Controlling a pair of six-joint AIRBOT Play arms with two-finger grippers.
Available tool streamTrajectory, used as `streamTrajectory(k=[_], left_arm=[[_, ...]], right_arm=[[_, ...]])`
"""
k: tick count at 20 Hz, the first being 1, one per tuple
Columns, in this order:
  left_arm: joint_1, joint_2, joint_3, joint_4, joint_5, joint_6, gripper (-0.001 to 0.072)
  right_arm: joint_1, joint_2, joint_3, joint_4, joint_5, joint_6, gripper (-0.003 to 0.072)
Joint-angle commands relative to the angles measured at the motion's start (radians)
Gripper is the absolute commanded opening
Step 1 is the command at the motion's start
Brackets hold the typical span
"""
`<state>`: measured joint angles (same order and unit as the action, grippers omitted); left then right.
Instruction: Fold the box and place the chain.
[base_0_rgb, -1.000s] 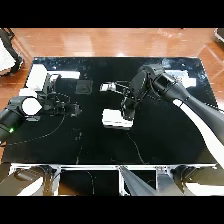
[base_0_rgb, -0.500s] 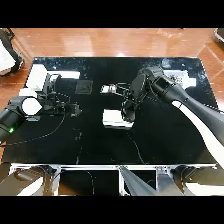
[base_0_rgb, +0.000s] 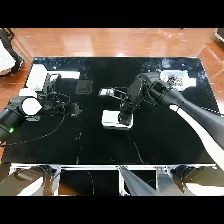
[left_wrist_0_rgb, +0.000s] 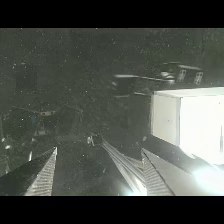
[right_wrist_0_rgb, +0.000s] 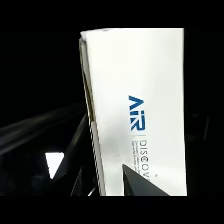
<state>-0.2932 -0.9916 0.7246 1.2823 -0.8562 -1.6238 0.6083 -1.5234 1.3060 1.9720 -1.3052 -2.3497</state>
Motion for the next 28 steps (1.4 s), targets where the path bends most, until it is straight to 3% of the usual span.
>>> streamTrajectory(k=[1, 2, 4, 6, 10, 13, 16, 28], left_arm=[[0.000, 0.000, 0.000, 0.000, 0.000, 0.001, 0.0613], [0.000, 0.000, 0.000, 0.000, 0.000, 0.001, 0.0613], [0.000, 0.000, 0.000, -0.008, 0.000, 0.001, 0.0613], [-0.001, 0.000, 0.000, -0.019, -0.002, 0.001, 0.0613], [-0.011, 0.000, 0.000, -0.027, -0.001, 0.002, 0.0613], [-0.019, 0.000, 0.000, -0.031, 0.000, 0.002, 0.0613], [-0.019, 0.000, 0.000, -0.032, 0.000, 0.001, 0.0613], [-0.019, 0.000, 0.000, -0.035, 0.005, 0.001, 0.0613]], right_arm=[[-0.022, 0.044, 0.002, 0.026, -0.008, 0.143, 0.0319], [-0.051, 0.073, 0.001, 0.053, -0.033, 0.208, 0.0317], [-0.146, 0.123, -0.008, 0.164, -0.145, 0.326, 0.0022], [-0.244, 0.196, -0.122, 0.268, -0.125, 0.496, 0.0018], [-0.274, 0.236, -0.397, 0.475, 0.219, 0.634, 0.0018], [-0.264, 0.165, -0.423, 0.572, 0.382, 0.666, 0.0018], [-0.242, 0.134, -0.423, 0.578, 0.332, 0.661, 0.0018], [-0.215, 0.103, -0.423, 0.537, 0.336, 0.661, 0.0018]])
